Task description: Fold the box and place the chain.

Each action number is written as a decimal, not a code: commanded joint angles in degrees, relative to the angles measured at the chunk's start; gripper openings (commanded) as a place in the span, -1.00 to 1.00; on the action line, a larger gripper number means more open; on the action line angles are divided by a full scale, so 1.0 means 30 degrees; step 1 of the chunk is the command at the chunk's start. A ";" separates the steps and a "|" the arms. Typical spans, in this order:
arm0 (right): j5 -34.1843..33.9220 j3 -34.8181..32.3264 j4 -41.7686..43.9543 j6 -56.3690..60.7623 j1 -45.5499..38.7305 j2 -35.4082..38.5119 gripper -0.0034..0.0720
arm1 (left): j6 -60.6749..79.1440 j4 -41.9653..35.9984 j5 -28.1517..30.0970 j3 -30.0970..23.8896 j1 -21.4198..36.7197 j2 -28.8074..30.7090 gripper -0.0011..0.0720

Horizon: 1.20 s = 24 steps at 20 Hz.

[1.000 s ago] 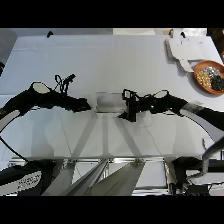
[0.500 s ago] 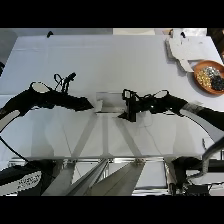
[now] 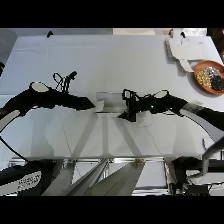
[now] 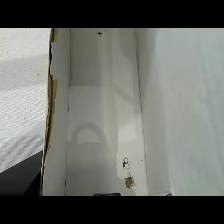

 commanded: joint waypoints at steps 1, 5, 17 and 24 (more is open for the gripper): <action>0.0007 0.0000 0.0007 0.0000 0.0007 0.0007 0.47 | 0.0189 -0.0051 0.0386 -0.0007 -0.0015 -0.0029 -0.03; 0.0007 0.0000 0.0007 0.0007 0.0015 0.0007 0.47 | 0.0117 -0.0226 0.0605 -0.0007 -0.0204 -0.0036 0.41; 0.0007 0.0000 0.0007 0.0007 0.0015 0.0007 0.47 | 0.0080 -0.0393 0.2987 -0.0007 -0.1989 -0.0408 0.35; 0.0007 0.0000 0.0007 0.0007 0.0007 0.0007 0.47 | 0.0095 -0.0109 0.3679 -0.0007 -0.2637 -0.0896 0.35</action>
